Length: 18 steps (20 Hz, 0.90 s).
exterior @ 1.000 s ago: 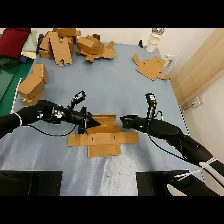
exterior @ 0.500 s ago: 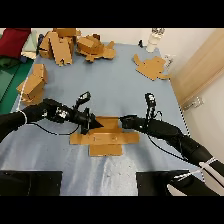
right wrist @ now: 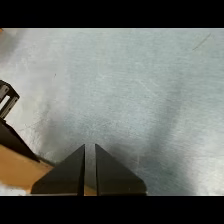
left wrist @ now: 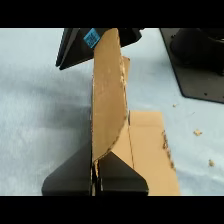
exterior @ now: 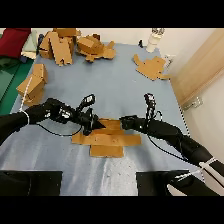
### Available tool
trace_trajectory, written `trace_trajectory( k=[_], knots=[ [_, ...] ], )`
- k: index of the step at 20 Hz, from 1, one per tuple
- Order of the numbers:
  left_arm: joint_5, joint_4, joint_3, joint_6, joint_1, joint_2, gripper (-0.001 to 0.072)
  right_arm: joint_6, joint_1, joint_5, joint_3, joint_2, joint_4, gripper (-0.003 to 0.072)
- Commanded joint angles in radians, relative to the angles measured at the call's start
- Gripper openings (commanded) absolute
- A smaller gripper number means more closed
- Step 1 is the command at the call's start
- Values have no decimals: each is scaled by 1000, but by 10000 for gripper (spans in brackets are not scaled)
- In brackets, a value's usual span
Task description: Fold the box.
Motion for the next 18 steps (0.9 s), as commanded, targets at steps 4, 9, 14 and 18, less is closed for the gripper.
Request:
trace_trajectory(
  k=[4,9,14,18],
  knots=[
    [-29,-127,-46,100,10,1,14,0,0,0,0,0,-6,100],
    [-10,-153,-51,106,12,1,15,0,0,7,0,0,-6,100],
    [18,-38,-48,43,10,24,15,0,0,8,0,0,-6,100],
    [21,-19,-48,32,10,26,14,0,0,10,0,0,-6,100]
  ],
)
